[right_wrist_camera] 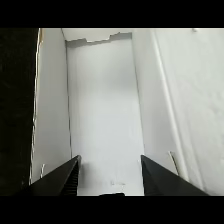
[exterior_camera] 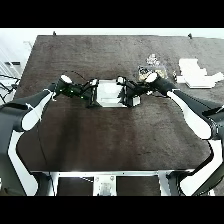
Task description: Fold the box and place the chain.
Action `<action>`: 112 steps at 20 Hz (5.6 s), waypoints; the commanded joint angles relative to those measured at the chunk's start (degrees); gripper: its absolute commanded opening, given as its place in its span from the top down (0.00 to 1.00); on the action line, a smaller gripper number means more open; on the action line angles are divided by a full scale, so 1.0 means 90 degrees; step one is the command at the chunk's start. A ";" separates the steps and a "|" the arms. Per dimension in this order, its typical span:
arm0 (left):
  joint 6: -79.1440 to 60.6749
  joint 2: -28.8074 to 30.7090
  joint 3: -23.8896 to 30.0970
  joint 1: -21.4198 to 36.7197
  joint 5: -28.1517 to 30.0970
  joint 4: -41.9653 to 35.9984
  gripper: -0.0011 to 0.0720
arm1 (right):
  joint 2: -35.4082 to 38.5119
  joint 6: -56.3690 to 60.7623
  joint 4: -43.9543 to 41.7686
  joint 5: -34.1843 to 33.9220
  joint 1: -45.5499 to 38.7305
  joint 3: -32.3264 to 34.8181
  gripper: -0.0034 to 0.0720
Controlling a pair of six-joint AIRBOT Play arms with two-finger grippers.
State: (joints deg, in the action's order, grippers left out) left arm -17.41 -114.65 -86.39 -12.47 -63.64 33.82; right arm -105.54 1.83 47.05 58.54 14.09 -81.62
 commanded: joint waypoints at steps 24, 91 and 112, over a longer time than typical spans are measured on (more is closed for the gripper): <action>0.0000 0.0002 0.0002 0.0002 0.0000 0.0000 0.51 | 0.1277 0.4053 0.0466 0.0716 -0.1766 0.0000 0.95; 0.0000 0.0002 0.0002 0.0002 -0.0046 -0.0002 0.51 | 0.0396 1.0428 0.2574 0.0233 0.0619 -0.0583 0.33; 0.0000 0.0002 0.0002 0.0002 -0.0049 0.0000 0.51 | -0.0078 1.2114 0.4187 0.0848 0.1100 -0.1348 0.33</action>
State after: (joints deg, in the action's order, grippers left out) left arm -17.41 -114.65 -86.39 -12.45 -64.05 33.80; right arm -105.78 108.95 83.92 65.87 23.83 -93.58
